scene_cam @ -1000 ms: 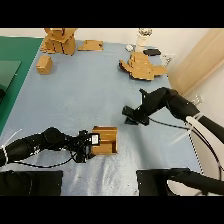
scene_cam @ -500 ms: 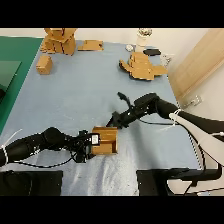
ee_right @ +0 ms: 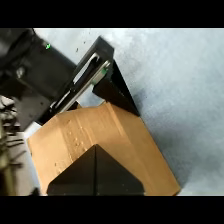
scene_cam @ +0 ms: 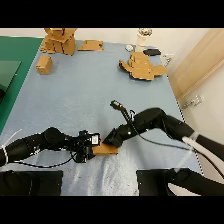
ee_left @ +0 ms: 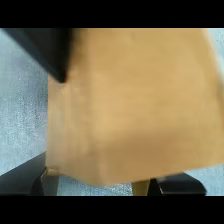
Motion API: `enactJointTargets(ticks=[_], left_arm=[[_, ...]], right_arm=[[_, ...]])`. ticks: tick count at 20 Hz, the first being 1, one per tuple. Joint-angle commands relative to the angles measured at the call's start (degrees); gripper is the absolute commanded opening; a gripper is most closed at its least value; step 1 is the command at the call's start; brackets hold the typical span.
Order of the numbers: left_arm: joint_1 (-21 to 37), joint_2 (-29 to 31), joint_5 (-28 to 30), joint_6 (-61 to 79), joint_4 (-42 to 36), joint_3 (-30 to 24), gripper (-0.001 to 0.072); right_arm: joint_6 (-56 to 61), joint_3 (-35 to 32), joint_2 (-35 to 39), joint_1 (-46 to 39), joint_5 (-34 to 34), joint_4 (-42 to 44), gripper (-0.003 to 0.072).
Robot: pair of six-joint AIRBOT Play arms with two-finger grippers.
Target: Fold the box.
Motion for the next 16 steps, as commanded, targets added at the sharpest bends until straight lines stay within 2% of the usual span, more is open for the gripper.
enactJointTargets(ticks=[1,5,7,15,16], left_arm=[[0.0,0.0,0.1,0.0,0.0,0.1,0.054],[0.0,0.0,0.0,0.0,0.0,0.1,0.054],[0.0,0.1,0.0,0.0,0.0,0.1,0.054],[0.0,0.0,0.0,0.0,0.0,0.1,0.054],[0.0,0.0,0.0,0.0,0.0,0.1,0.054]], right_arm=[[-4.7,-6.8,9.7,7.3,15.6,-7.4,0.0002],[-4.6,-11.3,15.0,16.0,27.8,-15.1,0.0003],[-4.6,-11.5,14.7,18.3,30.5,-19.6,0.0002],[-4.6,-11.5,14.8,23.5,30.2,-22.7,0.0003],[-4.7,-11.4,15.1,24.8,30.3,-24.1,0.0022]])
